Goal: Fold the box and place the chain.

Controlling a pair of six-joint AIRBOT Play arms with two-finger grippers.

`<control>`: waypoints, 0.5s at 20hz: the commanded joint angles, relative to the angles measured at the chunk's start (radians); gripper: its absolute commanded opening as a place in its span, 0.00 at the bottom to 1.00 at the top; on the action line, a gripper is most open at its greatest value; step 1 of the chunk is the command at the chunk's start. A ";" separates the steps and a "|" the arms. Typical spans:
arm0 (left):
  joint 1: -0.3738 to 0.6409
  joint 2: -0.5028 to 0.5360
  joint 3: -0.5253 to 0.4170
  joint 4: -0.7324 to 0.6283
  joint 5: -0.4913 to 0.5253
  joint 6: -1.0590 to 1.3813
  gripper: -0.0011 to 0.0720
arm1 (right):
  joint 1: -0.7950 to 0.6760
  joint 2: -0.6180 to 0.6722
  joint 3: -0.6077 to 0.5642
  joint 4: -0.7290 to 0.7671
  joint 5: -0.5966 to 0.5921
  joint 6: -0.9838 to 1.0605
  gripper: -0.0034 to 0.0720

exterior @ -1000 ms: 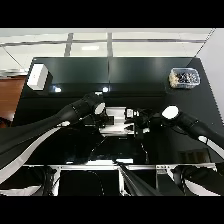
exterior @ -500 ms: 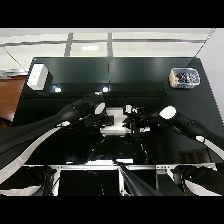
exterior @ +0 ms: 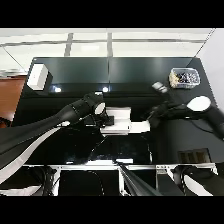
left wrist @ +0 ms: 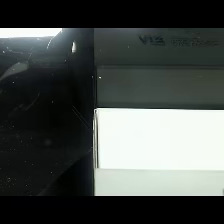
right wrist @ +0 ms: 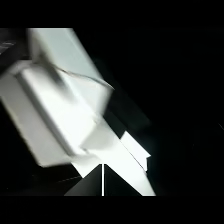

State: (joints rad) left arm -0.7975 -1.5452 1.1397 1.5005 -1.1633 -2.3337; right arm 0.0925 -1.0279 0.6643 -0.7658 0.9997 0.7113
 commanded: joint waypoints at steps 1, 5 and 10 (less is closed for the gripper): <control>0.001 0.000 0.001 0.001 -0.004 0.000 0.05 | -0.326 0.037 -0.026 -0.174 0.099 0.516 0.07; 0.001 0.000 0.001 0.001 -0.001 0.000 0.05 | -0.453 -0.084 -0.188 0.005 0.099 0.517 0.07; 0.001 0.000 0.001 0.001 -0.001 0.000 0.05 | -0.203 -0.316 -0.214 0.328 0.080 0.300 0.07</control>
